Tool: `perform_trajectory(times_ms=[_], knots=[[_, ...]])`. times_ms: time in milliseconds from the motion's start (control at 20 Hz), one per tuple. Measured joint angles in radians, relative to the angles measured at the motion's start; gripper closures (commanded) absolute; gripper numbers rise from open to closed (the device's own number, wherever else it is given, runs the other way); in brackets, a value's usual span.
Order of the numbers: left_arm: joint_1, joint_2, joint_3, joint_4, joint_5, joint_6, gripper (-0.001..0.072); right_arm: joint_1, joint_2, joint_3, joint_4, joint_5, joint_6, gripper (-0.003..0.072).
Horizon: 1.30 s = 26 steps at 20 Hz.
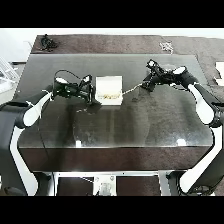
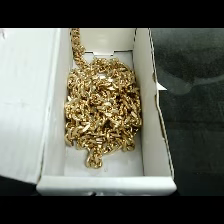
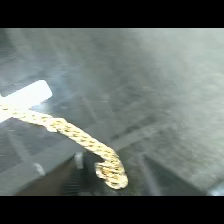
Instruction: Fold the box and place the chain.
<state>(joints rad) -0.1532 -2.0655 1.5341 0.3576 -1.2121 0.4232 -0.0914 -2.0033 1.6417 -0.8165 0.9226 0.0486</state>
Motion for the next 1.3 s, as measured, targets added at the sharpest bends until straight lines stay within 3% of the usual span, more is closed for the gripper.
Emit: perform_trajectory(times_ms=[100, 150, 400, 600, 900, 1150, 1200, 1300], knots=[[0.000, 0.000, 0.000, 0.000, 0.000, 0.000, 0.0184, 0.002, -0.002, 0.000, -0.009, 0.013, 0.000, 0.0639], [0.000, 0.000, 0.000, 0.000, 0.000, 0.000, 0.0184, 0.002, -0.002, 0.000, -0.017, 0.020, 0.001, 0.0677], [0.000, 0.000, 0.000, 0.000, 0.000, 0.000, 0.0184, -0.002, -0.001, 0.003, -0.066, 0.054, 0.054, 0.0677], [0.000, 0.000, 0.000, 0.000, 0.000, 0.000, 0.0184, -0.004, 0.026, 0.006, -0.052, 0.174, 0.119, 0.0679], [0.000, 0.000, 0.000, 0.000, 0.000, 0.000, 0.0184, 0.027, 0.206, 0.011, 0.180, 0.336, 0.184, 0.0679], [0.000, 0.000, 0.000, 0.000, 0.000, 0.000, 0.0184, 0.115, 0.348, 0.011, 0.227, 0.386, 0.275, 0.0676], [0.000, 0.000, 0.000, 0.000, 0.000, 0.000, 0.0184, 0.132, 0.359, 0.006, 0.213, 0.391, 0.290, 0.0586], [0.000, 0.000, 0.000, 0.000, 0.000, 0.000, 0.0184, 0.145, 0.367, -0.018, 0.187, 0.377, 0.303, 0.0193]])
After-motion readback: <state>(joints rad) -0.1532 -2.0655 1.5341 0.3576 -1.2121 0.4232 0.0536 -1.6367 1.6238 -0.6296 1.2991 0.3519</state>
